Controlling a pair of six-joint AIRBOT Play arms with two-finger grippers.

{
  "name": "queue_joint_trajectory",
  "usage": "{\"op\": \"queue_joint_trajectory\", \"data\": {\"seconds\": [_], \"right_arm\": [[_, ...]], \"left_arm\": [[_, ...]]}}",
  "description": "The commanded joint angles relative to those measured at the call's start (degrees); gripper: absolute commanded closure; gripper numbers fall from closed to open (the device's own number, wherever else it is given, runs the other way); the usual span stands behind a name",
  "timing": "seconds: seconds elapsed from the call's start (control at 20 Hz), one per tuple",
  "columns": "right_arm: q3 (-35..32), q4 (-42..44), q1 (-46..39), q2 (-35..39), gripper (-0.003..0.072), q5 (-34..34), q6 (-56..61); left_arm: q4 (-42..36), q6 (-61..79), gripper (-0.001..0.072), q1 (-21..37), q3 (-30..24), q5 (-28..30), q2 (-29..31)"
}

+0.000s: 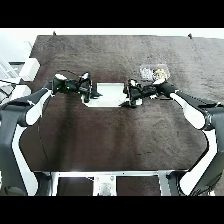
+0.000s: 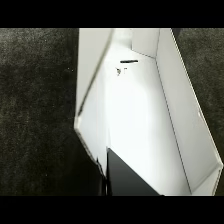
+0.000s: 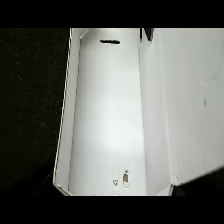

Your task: Fold the box and place the chain.

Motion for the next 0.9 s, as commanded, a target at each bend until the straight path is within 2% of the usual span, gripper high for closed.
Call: {"op": "queue_joint_trajectory", "data": {"seconds": [0.0, 0.85], "right_arm": [[1.4, 0.37, 0.44, -0.92, 0.0067, 0.46, -0.11], [3.32, 0.09, 0.02, -2.56, 0.0068, 0.92, 0.55]], "left_arm": [[0.0, 0.0, 0.0687, 0.02, -0.02, 0.02, -0.02], [0.02, 0.0, 0.0687, 0.02, -0.02, 0.02, -0.02]]}}
